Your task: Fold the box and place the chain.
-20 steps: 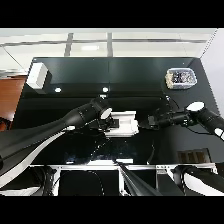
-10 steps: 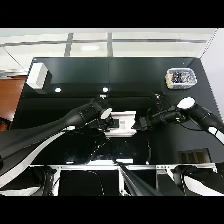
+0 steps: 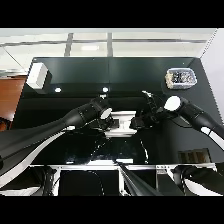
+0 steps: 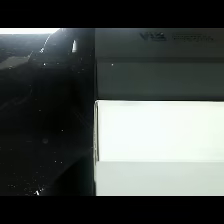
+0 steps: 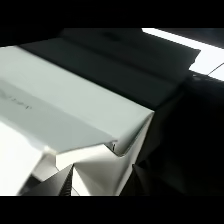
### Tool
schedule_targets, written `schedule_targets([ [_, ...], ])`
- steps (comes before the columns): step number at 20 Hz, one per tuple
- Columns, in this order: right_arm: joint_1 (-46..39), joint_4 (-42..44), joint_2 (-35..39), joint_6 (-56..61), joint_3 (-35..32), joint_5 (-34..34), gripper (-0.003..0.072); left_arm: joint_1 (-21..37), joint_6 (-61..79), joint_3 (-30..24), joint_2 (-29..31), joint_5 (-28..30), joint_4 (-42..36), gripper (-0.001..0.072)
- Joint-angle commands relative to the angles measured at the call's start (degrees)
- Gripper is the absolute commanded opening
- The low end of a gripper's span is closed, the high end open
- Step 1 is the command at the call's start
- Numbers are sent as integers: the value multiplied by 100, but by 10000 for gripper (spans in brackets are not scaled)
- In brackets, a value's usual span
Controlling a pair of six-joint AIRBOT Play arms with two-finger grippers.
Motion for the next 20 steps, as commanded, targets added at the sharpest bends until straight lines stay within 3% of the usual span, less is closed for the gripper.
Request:
schedule_targets([
  [1, 490, -1250, -87, 1318, 269, -236, 410, 2, 4, 4, -2, 11, 0, 24],
  [3, 748, -1775, -205, 1838, 450, -162, 400, 2, 4, 4, -2, 33, 0, 24],
  [4, 874, -1923, -286, 2024, 564, -85, 341, 2, 4, 4, -2, 50, 0, 24],
  [9, 1434, -2769, -678, 3187, 1012, 487, 341, 2, 4, 4, -2, 127, 0, 24],
  [15, 1709, -3314, -885, 4133, 1016, 494, 323, 2, 4, 4, -2, 127, 2, 24],
  [16, 1709, -3311, -890, 4131, 1016, 490, 219, 2, 4, 4, -2, 127, 2, 24],
  [17, 1709, -3311, -890, 4131, 1016, 490, 178, 2, 4, 4, -2, 129, 2, 24],
  [18, 1709, -3314, -890, 4129, 1016, 487, 5, 2, 4, 4, -2, 127, 2, 24],
  [20, 1709, -3311, -890, 4129, 1016, 490, 14, 2, 4, 4, -2, 127, 2, 25],
])
